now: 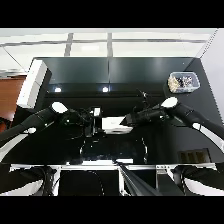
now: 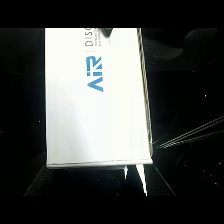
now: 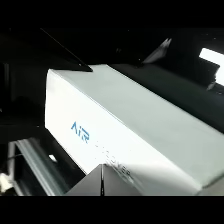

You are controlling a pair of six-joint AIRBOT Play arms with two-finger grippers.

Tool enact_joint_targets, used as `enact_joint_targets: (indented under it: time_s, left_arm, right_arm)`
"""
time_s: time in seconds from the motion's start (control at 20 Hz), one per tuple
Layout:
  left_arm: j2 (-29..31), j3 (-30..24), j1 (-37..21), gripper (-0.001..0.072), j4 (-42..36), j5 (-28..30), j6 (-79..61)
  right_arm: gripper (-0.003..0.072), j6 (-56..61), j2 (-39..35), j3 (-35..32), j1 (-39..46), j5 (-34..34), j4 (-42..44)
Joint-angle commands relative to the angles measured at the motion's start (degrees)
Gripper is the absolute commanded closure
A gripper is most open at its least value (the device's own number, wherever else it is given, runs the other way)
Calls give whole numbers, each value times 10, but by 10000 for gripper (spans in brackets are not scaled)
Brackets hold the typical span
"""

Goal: Fold the box and place the chain.

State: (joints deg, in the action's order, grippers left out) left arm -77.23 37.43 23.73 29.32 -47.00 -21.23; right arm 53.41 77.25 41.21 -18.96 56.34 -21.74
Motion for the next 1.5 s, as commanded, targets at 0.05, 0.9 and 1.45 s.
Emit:
enact_joint_targets:
  time_s: [0.05, 0.9, 1.45]
  left_arm:
    - [0, 1, 0, 211, 0, 0, 0]
    - [-61, 226, 123, -4, 123, -45, 413]
    - [-96, 256, 148, -4, 171, -70, 435]
  right_arm:
    - [671, 12, -74, 64, 27, 39, -69]
    - [671, 186, -220, 95, 191, 99, -420]
    - [671, 186, -220, 95, 191, 98, -421]
